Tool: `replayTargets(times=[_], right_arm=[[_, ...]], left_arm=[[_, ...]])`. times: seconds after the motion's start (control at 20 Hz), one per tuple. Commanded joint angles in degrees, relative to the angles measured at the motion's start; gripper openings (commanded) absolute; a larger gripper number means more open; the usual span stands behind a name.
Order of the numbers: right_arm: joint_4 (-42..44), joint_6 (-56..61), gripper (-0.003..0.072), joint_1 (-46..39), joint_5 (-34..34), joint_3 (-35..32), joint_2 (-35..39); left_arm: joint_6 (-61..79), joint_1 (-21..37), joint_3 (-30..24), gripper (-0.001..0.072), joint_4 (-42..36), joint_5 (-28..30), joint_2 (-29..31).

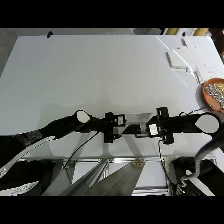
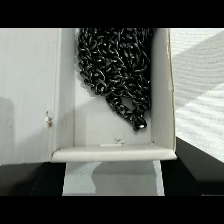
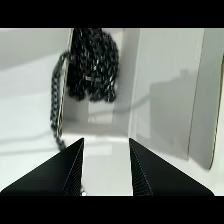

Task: Fold the box and place the chain.

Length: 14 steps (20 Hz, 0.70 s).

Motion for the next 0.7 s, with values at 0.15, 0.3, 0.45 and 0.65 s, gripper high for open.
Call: replayTargets(times=[0.15,0.3,0.45,0.65], right_arm=[[-5.6,-0.5,0.0247,-5.1,1.8,-0.8,-1.7],[-5.2,-2.8,0.0239,-5.0,1.2,-3.5,-5.0],[-2.1,-7.8,0.0238,-3.7,-0.7,-6.2,-7.1],[-0.7,-11.2,0.0238,-0.7,-4.8,-8.4,-10.0]], left_arm=[[0.0,0.0,0.0,0.0332,0.0,0.0,0.0],[0.0,0.0,0.0,0.0332,0.0,0.0,0.0],[0.0,0.0,0.0,0.0331,0.0,0.0,0.0],[0.0,0.0,0.0,0.0332,0.0,0.0,0.0]])
